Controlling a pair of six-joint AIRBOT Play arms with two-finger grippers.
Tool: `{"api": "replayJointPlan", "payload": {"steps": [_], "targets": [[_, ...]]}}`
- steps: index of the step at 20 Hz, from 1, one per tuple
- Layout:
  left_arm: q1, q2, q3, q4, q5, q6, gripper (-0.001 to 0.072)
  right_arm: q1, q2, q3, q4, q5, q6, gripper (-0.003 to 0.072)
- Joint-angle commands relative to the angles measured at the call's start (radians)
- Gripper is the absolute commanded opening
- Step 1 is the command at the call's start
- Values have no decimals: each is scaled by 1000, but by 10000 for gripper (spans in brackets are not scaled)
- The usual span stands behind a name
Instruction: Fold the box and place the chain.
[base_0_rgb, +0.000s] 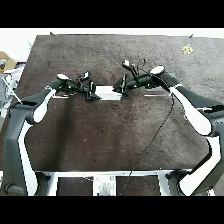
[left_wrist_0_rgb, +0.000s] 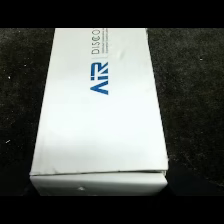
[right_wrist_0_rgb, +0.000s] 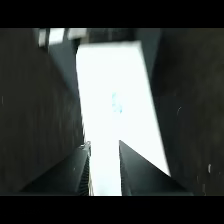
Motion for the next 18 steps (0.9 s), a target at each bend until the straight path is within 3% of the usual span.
{"api": "replayJointPlan", "payload": {"steps": [1, 2, 3, 7, 11, 18], "targets": [[0, -1, 0, 0, 0, -1, 284, 11, -2, 1, 167, 2, 0, 202], [0, -1, 0, 0, 0, -1, 284, 26, -6, 0, 166, -14, 1, 130], [0, -1, 0, 0, 0, -1, 284, 42, -13, 0, 166, -27, 1, 1], [0, -1, 0, 0, 0, -1, 284, 80, -47, 0, 63, -85, 14, 0], [0, -1, 0, 0, 0, -1, 284, 80, -73, 2, -95, -86, 154, 0], [0, -1, 0, 0, 0, -1, 284, 79, -72, 3, -132, -96, 184, 0]]}}
